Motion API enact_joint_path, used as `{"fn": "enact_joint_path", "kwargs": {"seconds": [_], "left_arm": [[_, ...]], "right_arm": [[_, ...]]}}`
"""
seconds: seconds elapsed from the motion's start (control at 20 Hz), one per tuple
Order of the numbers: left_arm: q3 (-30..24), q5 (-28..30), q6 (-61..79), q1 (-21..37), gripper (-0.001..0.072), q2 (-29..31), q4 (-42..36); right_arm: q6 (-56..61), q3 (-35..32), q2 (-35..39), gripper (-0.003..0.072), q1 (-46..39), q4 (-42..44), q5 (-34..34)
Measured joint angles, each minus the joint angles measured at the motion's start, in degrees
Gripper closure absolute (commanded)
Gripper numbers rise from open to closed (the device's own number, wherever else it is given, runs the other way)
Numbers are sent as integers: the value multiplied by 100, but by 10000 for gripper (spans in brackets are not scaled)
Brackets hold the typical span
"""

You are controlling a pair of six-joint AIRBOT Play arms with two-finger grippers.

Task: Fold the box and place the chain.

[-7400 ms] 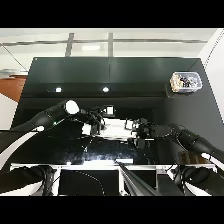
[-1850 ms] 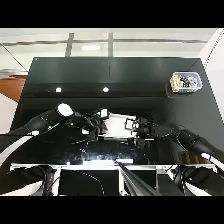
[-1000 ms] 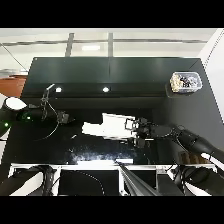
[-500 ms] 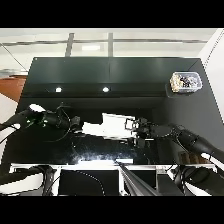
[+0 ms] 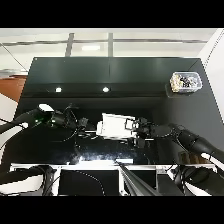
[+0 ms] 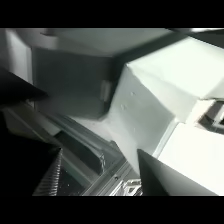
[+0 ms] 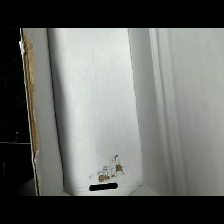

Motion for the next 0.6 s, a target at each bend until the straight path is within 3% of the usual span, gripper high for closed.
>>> {"fn": "enact_joint_path", "kwargs": {"seconds": [0.35,0.6], "left_arm": [[328,-295,-238,-166,81,341,210],[374,179,-706,-682,81,758,428]], "right_arm": [[2,0,2,348,0,0,2],[2,0,2,349,0,0,0]]}}
